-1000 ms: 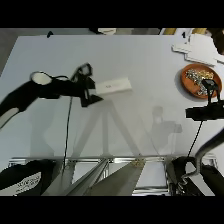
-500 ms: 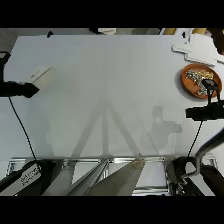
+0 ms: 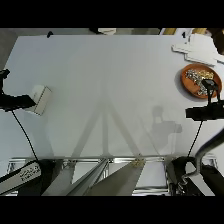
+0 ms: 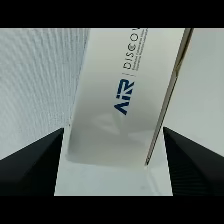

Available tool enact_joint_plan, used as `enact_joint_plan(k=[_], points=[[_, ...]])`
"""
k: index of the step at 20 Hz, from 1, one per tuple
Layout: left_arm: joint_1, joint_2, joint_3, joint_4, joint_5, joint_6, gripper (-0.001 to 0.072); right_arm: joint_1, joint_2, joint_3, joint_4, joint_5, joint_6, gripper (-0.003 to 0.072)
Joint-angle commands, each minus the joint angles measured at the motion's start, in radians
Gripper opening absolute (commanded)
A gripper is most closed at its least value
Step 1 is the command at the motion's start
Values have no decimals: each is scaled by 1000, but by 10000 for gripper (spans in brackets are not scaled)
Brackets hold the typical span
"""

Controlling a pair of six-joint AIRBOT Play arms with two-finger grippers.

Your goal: Fold the box and place the chain.

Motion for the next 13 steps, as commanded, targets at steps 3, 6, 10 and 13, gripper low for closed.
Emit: enact_joint_plan(k=[3,6,10,13], points=[[2,47,0,18,-42,-17,690,-1,1,-1,0,0,0,16],[2,157,0,13,-35,-17,689,-1,1,-1,0,0,0,16],[1,297,0,-9,13,-17,689,-1,1,-1,0,0,0,16],[1,328,0,-8,28,-16,689,-1,1,-1,0,0,0,16]])
